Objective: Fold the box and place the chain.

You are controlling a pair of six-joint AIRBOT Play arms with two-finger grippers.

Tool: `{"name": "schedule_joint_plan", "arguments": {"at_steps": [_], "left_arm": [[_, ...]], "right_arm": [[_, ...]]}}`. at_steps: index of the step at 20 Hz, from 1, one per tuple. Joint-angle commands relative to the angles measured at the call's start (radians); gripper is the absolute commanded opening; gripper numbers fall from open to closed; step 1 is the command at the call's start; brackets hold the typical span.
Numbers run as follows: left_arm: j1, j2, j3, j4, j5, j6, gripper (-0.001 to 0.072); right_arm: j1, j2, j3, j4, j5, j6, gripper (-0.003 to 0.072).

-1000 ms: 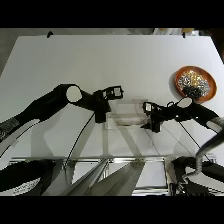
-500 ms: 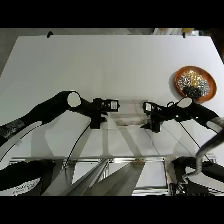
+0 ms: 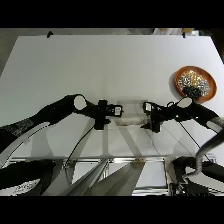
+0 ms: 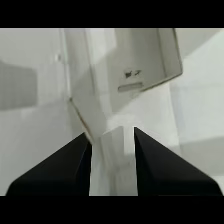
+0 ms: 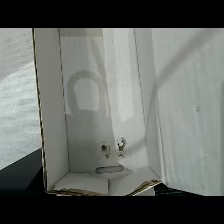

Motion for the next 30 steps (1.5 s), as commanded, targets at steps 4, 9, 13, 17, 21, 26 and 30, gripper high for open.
{"name": "schedule_joint_plan", "arguments": {"at_steps": [4,9,13,17,21,26,30], "left_arm": [[-0.028,-0.01,0.0,-0.082,0.021,0.01,0.0189],[-0.038,-0.013,0.0,-0.189,0.07,0.011,0.0108],[-0.063,-0.044,0.0,-0.259,0.108,0.01,0.0111],[-0.068,-0.049,0.0,-0.272,0.111,-0.032,0.0221],[-0.019,0.032,0.0,-0.143,0.048,-0.267,0.0204],[0.131,0.219,0.0,0.191,-0.183,-0.882,0.0002],[0.268,0.222,-0.013,0.221,-0.288,-1.273,0.0003]], "right_arm": [[0.0,0.0,0.0,0.0,0.0,0.0,0.0357],[0.0,0.0,0.0,0.0,0.0,0.0,0.0357],[0.0,0.0,0.0,0.0,0.0,0.0,0.0357],[0.0,0.0,0.0,0.0,0.0,0.0,0.0357],[0.0,0.0,0.0,0.0,0.0,0.0,0.0357],[0.0,0.0,0.0,0.0,0.0,0.0,0.0357],[0.0,0.0,0.0,0.0,0.0,0.0,0.0357]]}}
